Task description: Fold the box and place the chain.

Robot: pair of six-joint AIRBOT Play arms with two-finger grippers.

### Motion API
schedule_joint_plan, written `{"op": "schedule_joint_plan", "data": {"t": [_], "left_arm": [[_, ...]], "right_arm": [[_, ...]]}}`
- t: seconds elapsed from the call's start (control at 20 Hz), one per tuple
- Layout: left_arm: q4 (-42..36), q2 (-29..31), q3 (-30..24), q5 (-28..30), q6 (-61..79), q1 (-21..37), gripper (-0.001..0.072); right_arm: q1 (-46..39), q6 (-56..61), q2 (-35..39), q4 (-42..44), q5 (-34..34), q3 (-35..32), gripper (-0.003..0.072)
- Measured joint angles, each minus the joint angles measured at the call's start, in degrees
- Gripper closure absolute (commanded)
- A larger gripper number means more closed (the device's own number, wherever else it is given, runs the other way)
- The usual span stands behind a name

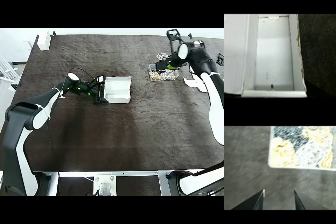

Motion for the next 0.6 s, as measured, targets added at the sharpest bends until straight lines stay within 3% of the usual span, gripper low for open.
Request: {"op": "schedule_joint_plan", "data": {"t": [0.25, 0.6], "left_arm": [[0.0, 0.0, 0.0, 0.1, 0.0, 0.0, 0.0231], [0.0, 0.0, 0.0, 0.1, 0.0, 0.0, 0.0231]], "right_arm": [[-5.5, -8.6, -6.3, 9.0, -5.4, 2.5, 0.0237], [-6.8, -14.0, -15.1, 16.4, -6.8, 9.2, 0.028]]}}
